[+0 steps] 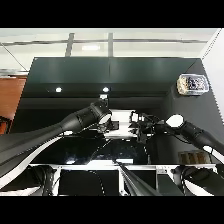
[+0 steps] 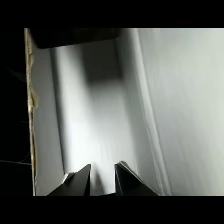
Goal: Fold the box and place the chain.
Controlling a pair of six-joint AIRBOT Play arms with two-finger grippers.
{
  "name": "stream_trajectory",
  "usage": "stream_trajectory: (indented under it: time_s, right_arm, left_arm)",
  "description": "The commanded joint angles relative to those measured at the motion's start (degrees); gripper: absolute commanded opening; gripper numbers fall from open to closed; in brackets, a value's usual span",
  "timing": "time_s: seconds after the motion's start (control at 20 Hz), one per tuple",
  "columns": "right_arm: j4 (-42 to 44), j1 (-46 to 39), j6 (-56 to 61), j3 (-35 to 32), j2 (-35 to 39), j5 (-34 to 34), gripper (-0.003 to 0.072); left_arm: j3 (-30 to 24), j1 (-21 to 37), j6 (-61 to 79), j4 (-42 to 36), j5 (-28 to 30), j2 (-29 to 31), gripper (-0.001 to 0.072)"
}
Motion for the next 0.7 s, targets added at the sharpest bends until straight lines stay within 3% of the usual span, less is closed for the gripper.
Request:
stream_trajectory:
  time_s: [0.0, 0.05, 0.1, 0.15, 0.2, 0.25, 0.3, 0.35, 0.4, 0.5, 0.55, 0.65]
  right_arm:
    - [1.6, 0.4, 2.0, 0.0, -0.6, -2.2, 0.0181]
    - [1.6, 0.4, 2.0, 0.0, -0.6, -0.4, 0.0318]
    - [1.5, 0.4, 2.1, 0.0, -0.6, 0.6, 0.0351]
    - [1.6, 0.4, 2.3, 0.0, -0.6, 1.0, 0.032]
    - [1.5, 0.4, 3.1, 0.0, -0.6, 1.1, 0.0179]
    - [1.5, 0.4, 4.0, 0.0, -0.6, 0.8, 0.0221]
    - [1.6, 0.4, 4.7, 0.0, -0.6, 0.4, 0.0388]
    - [1.5, 0.4, 5.0, 0.0, -0.6, 0.5, 0.0326]
    - [1.5, 0.4, 5.6, 0.0, -0.6, 0.6, 0.006]
    - [1.2, -0.2, 12.6, 0.2, 0.8, 0.5, 0.0016]
    - [-1.7, -1.7, 23.0, 0.7, 2.9, 0.8, 0.0016]
    - [-17.4, -8.0, 47.9, 3.6, 8.0, 6.7, 0.0015]
  left_arm:
    - [0.0, 0.0, 0.0, -0.2, 0.1, 0.0, 0.0027]
    - [0.0, 0.0, 0.0, -0.2, 0.1, 0.0, 0.0027]
    - [0.0, 0.0, 0.0, -0.2, 0.1, 0.0, 0.0027]
    - [0.0, 0.0, 0.0, -0.2, 0.1, 0.0, 0.0027]
    - [0.0, 0.0, 0.0, -0.2, 0.1, 0.0, 0.0027]
    - [0.0, 0.0, 0.0, -0.2, 0.1, 0.0, 0.0027]
    - [0.0, 0.0, 0.0, -0.2, 0.1, 0.0, 0.0027]
    - [0.0, 0.0, 0.0, -0.2, 0.1, 0.0, 0.0027]
    - [0.0, 0.0, 0.0, -0.2, 0.1, 0.0, 0.0027]
    - [0.0, 0.0, 0.0, -0.2, 0.1, 0.0, 0.0027]
    - [0.0, 0.0, 0.0, -0.2, 0.1, 0.0, 0.0027]
    - [0.0, 0.0, 0.0, -0.2, 0.1, 0.0, 0.0027]
